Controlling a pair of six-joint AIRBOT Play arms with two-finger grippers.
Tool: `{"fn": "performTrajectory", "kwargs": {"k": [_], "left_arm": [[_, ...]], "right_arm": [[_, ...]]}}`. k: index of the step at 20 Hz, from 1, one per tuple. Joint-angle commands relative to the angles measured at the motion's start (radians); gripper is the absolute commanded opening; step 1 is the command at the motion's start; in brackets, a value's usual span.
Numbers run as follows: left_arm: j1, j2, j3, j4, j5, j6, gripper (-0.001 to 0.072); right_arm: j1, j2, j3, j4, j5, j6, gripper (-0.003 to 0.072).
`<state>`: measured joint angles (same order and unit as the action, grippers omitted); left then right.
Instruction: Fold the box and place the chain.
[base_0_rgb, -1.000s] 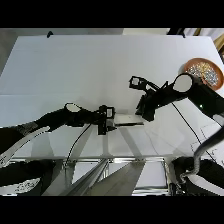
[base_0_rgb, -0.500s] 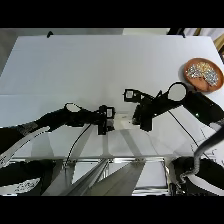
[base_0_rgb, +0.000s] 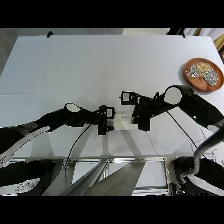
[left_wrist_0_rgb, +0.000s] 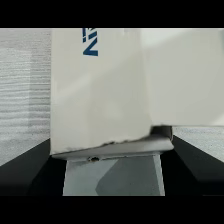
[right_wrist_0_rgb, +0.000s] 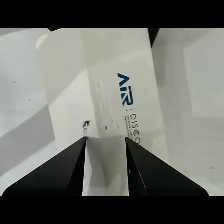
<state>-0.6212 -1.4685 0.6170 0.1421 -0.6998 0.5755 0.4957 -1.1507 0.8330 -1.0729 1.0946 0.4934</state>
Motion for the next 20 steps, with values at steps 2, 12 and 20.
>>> {"fn": "performTrajectory", "kwargs": {"k": [2,12,20], "left_arm": [[0.000,0.001,0.001,0.000,0.000,0.001,0.0254],[0.000,0.001,0.001,0.000,0.000,0.000,0.0254],[0.000,0.001,0.001,0.000,0.000,0.000,0.0254]], "right_arm": [[0.002,0.001,0.000,-0.027,-0.023,0.007,0.0272],[0.009,0.001,0.000,0.026,0.002,0.028,0.0244],[0.077,0.001,0.000,-0.088,-0.063,0.074,0.0243]]}}
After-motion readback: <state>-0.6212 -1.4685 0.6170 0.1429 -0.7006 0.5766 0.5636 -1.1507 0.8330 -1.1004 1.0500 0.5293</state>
